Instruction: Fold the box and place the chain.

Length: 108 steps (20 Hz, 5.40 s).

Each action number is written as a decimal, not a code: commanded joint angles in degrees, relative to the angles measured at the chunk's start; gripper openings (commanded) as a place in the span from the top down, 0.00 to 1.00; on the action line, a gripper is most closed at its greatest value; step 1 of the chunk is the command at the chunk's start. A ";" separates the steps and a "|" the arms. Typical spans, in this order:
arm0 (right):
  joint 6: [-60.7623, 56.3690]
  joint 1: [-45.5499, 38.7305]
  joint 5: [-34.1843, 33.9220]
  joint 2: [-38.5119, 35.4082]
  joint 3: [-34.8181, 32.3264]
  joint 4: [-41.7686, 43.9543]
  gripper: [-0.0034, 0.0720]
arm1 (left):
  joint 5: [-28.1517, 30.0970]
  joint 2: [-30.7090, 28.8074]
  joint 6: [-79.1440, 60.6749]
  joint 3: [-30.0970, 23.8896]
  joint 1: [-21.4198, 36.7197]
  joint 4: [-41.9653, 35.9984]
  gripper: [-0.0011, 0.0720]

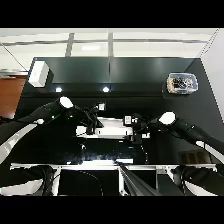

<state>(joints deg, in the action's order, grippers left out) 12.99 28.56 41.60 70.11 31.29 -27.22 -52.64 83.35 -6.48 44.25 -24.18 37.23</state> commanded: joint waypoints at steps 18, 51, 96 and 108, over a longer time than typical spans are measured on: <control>-0.72 -0.94 -0.74 1.29 -1.01 -3.91 0.12 | 0.09 -0.02 0.09 0.04 0.00 0.00 0.95; -1.18 1.11 -3.08 1.31 -0.98 -2.84 0.12 | 0.09 -0.02 0.07 0.04 0.00 -0.02 0.95; -1.81 1.14 -1.53 1.31 -1.01 -4.39 0.77 | 13.25 -12.87 24.30 -12.37 1.29 -25.09 0.95; -1.84 1.14 -1.51 1.31 -1.01 -4.35 0.77 | 2.29 -15.58 37.05 -8.41 6.32 -4.81 0.96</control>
<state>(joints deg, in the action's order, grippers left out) 11.16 29.65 40.21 71.37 30.30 -31.59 -44.34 71.37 24.27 34.72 -22.06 24.16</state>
